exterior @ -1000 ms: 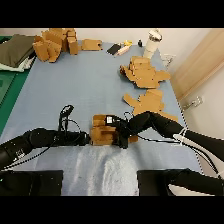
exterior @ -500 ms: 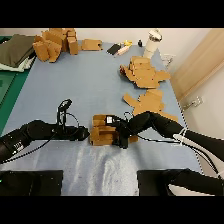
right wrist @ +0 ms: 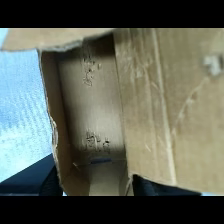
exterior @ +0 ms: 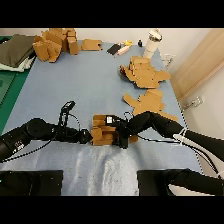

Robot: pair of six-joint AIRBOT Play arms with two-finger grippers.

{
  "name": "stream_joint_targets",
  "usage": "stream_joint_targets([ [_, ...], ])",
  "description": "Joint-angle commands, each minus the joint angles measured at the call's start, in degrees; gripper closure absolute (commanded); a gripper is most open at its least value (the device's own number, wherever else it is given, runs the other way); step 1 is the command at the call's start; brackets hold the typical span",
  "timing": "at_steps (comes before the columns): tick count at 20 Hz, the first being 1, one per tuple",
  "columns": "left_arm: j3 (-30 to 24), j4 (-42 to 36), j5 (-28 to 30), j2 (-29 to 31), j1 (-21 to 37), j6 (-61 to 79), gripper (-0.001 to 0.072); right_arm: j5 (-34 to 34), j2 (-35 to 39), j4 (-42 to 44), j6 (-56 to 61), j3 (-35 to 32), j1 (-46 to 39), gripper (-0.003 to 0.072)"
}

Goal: Fold the box.

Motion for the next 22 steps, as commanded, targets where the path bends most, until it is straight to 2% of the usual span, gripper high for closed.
stream_joint_targets([
  [1,0.04,-1.01,-0.42,-0.07,0.07,1.07,0.0287,0.02,0.04,0.02,0.02,-0.02,0.02,0.0183],
  [8,0.04,-1.03,4.37,-0.04,0.09,0.52,0.0286,0.02,0.04,0.02,0.02,-0.02,0.02,0.0183],
  [14,3.72,1.27,2.6,-4.26,-2.16,-4.87,0.0286,0.02,0.04,0.02,0.02,-0.02,0.02,0.0183],
  [17,7.61,8.22,2.12,-7.65,-6.38,-13.6,0.0286,0.02,0.04,0.02,0.02,-0.02,0.02,0.0183],
  [19,10.45,16.0,0.96,-9.6,-8.52,-21.2,0.0285,0.02,0.04,0.02,0.02,-0.02,0.02,0.0183],
  [22,14.36,28.37,-3.82,-11.41,-10.75,-32.06,0.0286,0.02,0.04,0.02,0.02,-0.02,0.02,0.0183],
])
